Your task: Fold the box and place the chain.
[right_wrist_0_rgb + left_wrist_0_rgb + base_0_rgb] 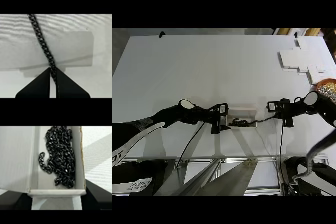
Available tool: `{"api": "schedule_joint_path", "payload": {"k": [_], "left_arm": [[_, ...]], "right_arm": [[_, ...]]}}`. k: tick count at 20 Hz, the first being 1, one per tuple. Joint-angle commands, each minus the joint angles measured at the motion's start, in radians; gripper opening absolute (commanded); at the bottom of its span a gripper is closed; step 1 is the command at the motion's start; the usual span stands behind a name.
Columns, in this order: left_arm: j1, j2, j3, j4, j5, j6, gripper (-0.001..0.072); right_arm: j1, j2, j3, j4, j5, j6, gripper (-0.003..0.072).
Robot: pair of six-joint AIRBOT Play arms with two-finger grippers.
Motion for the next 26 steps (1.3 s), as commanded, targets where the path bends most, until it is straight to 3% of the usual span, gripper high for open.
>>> {"api": "schedule_joint_path", "payload": {"k": [1,8,13,18,23,26], "left_arm": [[0.000,0.000,0.001,0.000,0.000,0.000,0.0109],[0.000,0.000,0.001,0.000,0.000,0.000,0.0109],[0.000,0.000,0.001,0.000,0.000,0.000,0.0109],[0.000,0.000,0.001,0.000,0.000,0.000,0.0109],[0.000,0.000,0.001,0.000,0.000,0.000,0.0109],[0.000,0.000,0.001,0.000,0.000,0.000,0.0109]], "right_arm": [[0.028,0.029,0.000,0.000,0.059,0.002,0.0019],[0.156,0.193,0.000,0.039,0.156,0.060,0.0019],[0.279,0.353,0.000,0.346,0.165,0.059,0.0020],[0.396,0.343,-0.001,0.568,0.037,0.059,0.0020],[0.521,0.293,-0.003,0.585,-0.101,0.060,0.0020],[0.536,0.250,-0.003,0.576,-0.110,0.060,0.0021]]}}
